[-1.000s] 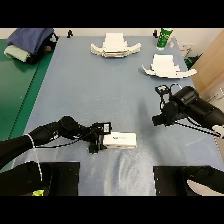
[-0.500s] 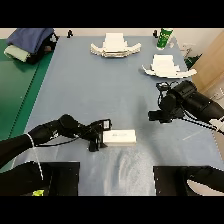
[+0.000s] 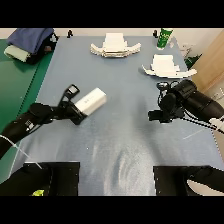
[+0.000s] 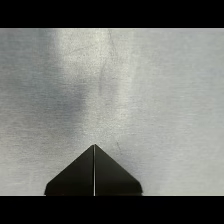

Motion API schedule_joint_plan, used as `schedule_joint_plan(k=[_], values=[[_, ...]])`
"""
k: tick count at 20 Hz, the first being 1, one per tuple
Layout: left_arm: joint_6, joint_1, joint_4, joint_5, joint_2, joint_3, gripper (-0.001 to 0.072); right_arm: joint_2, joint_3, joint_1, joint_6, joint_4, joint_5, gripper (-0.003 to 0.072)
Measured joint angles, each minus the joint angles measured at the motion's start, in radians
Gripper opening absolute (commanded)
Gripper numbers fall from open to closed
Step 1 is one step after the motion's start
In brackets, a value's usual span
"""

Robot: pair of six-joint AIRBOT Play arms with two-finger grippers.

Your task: Fold the box.

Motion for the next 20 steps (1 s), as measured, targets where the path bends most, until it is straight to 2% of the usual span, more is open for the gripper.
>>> schedule_joint_plan(k=[3, 7, 15, 20], values=[[-0.086, 0.146, 0.052, 0.044, -0.074, 0.098, 0.0520, 0.000, 0.000, 0.000, 0.000, 0.000, 0.000, 0.0005], [-0.164, 0.253, 0.078, 0.069, -0.256, 0.277, 0.0520, 0.000, 0.000, 0.000, 0.000, 0.000, 0.000, 0.0006], [-0.228, 0.301, 0.093, 0.126, -0.619, 0.596, 0.0520, 0.000, 0.000, 0.000, 0.000, 0.000, 0.000, 0.0006], [-0.251, 0.309, 0.098, 0.140, -0.742, 0.713, 0.0520, 0.000, 0.000, 0.000, 0.000, 0.000, 0.000, 0.0005]])
